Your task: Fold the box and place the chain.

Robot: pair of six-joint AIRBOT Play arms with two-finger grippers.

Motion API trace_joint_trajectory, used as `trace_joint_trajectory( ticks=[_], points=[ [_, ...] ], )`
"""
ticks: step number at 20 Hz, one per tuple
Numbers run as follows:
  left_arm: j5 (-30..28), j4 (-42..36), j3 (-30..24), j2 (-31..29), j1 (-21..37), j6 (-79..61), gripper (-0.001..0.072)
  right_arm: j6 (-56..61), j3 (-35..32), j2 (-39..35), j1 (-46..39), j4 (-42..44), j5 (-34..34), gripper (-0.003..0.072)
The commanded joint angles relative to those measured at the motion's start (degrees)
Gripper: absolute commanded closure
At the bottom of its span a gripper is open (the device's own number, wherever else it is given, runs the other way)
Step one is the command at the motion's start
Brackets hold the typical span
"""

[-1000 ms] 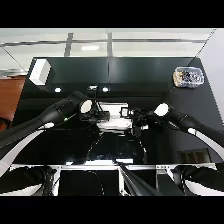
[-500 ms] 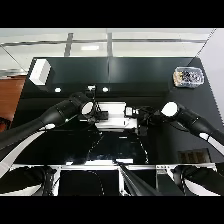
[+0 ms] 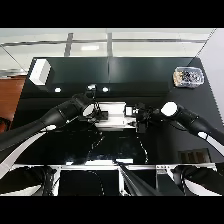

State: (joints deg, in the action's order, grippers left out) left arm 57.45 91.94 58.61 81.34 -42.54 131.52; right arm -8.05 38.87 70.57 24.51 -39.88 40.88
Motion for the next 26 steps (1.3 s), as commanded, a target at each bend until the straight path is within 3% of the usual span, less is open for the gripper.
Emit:
trace_joint_trajectory(
  ticks=[1,3,8,10,11,12,13,14,15,16,17,20,22,24,26],
  points=[
    [-0.2,0.2,0.0,0.0,0.0,0.1,0.0685,-3.3,0.0,0.4,1.1,5.5,-0.1,0.0457],
    [0.0,0.2,0.0,0.0,0.0,0.1,0.0685,-3.2,0.0,1.0,1.7,8.0,-0.3,0.0506],
    [-0.1,0.2,0.0,0.0,0.0,0.1,0.0685,-3.1,0.0,4.5,4.1,14.5,-2.3,0.0477],
    [0.0,0.2,0.0,0.0,0.0,0.1,0.0685,-2.0,0.0,5.4,4.2,14.5,-2.5,0.0555],
    [0.0,0.2,0.0,0.0,0.0,0.1,0.0685,-1.6,0.0,5.4,4.2,15.2,-2.9,0.0369],
    [0.0,0.2,0.0,0.0,0.0,0.1,0.0685,-1.6,0.0,5.4,4.2,15.4,-2.6,0.0284],
    [0.0,0.2,0.0,0.0,0.0,0.1,0.0685,-0.8,0.0,5.3,4.2,15.4,-2.3,0.0531],
    [0.0,0.2,0.0,0.0,0.0,0.1,0.0685,0.5,0.0,5.4,4.2,15.5,-2.4,0.043],
    [0.0,0.2,0.0,0.0,0.0,0.1,0.0685,2.6,0.0,5.3,4.1,15.3,-2.3,0.0399],
    [0.0,0.2,0.0,0.0,0.0,0.1,0.0685,6.2,0.0,4.9,3.8,13.9,-1.8,0.0636],
    [0.0,0.1,0.0,0.0,0.0,0.1,0.0685,11.7,0.1,3.9,2.9,12.0,0.2,0.0673],
    [0.0,0.2,0.0,0.0,0.0,0.1,0.0685,39.2,1.1,-3.0,-3.9,4.1,11.4,0.0674],
    [0.0,0.2,0.0,0.0,0.0,0.1,0.0685,64.5,4.0,-8.9,-12.0,-5.9,21.4,0.0674],
    [0.0,0.2,0.0,0.0,0.0,0.1,0.0685,71.1,4.2,-12.8,-21.3,-10.3,27.6,0.0674],
    [0.0,0.1,0.0,0.0,0.0,0.1,0.0685,75.5,1.9,-12.8,-29.6,-11.8,26.8,0.0674]
  ],
)
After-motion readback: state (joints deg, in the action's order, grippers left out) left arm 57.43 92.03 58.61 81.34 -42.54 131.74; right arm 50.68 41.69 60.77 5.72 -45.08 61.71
